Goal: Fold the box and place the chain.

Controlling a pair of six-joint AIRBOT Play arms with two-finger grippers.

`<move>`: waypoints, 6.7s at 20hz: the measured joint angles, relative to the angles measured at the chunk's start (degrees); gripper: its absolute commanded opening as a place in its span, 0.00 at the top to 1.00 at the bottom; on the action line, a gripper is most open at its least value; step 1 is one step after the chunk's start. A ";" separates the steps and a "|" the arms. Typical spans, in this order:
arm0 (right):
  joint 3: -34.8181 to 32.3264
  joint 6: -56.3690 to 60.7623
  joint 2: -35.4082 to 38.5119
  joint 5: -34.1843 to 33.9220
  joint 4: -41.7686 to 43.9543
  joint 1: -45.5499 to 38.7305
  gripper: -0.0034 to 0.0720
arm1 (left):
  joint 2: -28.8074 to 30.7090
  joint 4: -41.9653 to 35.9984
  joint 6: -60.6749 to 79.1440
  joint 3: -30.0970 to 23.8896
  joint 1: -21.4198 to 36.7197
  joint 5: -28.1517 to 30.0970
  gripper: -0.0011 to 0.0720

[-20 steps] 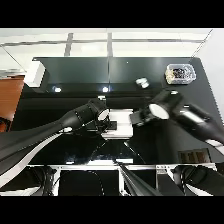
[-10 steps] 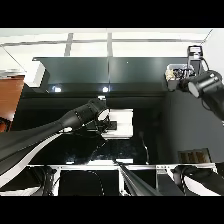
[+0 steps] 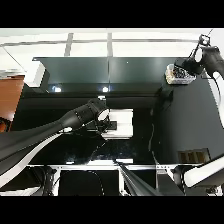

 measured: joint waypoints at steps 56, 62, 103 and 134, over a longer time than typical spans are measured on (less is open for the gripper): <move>-42.49 -25.90 50.05 11.76 42.91 35.82 0.94 | 0.00 -0.04 0.00 0.00 0.00 -0.04 0.95; -44.92 -24.28 46.21 10.14 40.28 36.83 0.92 | 0.00 -0.02 0.00 0.00 0.00 -0.04 0.95; -49.55 -25.42 50.88 17.57 22.69 24.74 0.48 | 28.52 -4.92 24.00 -24.55 19.12 9.68 0.32; -49.55 -23.91 50.88 13.55 22.88 24.76 0.48 | 11.80 -56.04 147.32 -27.23 24.20 19.02 0.00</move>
